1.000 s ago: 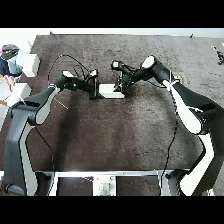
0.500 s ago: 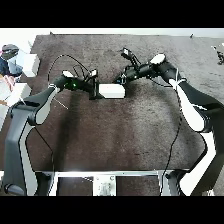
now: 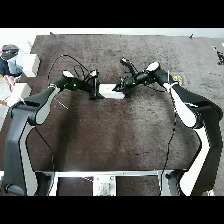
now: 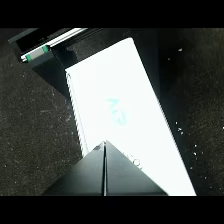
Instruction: Fold the box and place the chain.
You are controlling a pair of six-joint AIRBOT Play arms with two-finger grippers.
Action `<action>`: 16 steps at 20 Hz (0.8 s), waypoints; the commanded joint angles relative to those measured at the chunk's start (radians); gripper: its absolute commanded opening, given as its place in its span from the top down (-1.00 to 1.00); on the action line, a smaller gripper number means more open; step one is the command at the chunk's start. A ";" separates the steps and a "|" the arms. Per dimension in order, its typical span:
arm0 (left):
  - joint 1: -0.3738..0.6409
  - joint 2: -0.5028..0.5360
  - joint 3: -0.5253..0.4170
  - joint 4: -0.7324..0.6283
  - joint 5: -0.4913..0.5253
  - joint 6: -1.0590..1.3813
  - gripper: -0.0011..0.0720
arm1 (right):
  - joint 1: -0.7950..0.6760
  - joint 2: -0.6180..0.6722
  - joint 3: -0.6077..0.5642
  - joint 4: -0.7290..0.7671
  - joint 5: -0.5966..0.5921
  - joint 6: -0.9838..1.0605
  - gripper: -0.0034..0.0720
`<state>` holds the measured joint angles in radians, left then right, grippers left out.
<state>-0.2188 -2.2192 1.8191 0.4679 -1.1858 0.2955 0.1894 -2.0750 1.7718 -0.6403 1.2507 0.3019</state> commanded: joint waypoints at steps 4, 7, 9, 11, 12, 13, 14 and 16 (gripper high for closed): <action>0.000 0.000 0.000 -0.001 0.000 -0.003 -0.50 | -0.002 0.049 -0.006 0.054 -0.043 -0.021 0.89; 0.000 0.000 0.000 -0.001 0.000 -0.003 -0.50 | -0.002 0.152 -0.006 0.150 -0.043 -0.021 0.89; 0.000 0.000 0.000 -0.001 0.000 -0.003 -0.50 | -0.002 0.239 -0.006 0.159 -0.043 -0.007 0.89; 0.000 0.000 0.000 -0.001 0.000 -0.003 -0.50 | -0.004 0.329 -0.007 0.153 -0.043 0.035 0.89; 0.000 0.000 0.000 -0.001 0.000 -0.003 -0.50 | -0.007 0.377 -0.015 0.140 -0.045 0.057 0.89; 0.000 0.000 0.000 -0.001 0.000 -0.003 -0.50 | -0.014 0.427 -0.038 0.135 -0.056 0.067 0.89; 0.000 0.000 0.000 -0.001 0.000 -0.003 -0.50 | -0.025 0.486 -0.082 0.132 -0.086 0.071 0.89; 0.000 0.000 0.000 -0.001 0.000 -0.003 -0.50 | -0.061 0.621 -0.215 0.131 -0.185 0.094 0.89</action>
<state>-0.2188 -2.2192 1.8191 0.4660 -1.1854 0.2913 0.1593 -1.6058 1.6665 -0.5137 1.1683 0.3573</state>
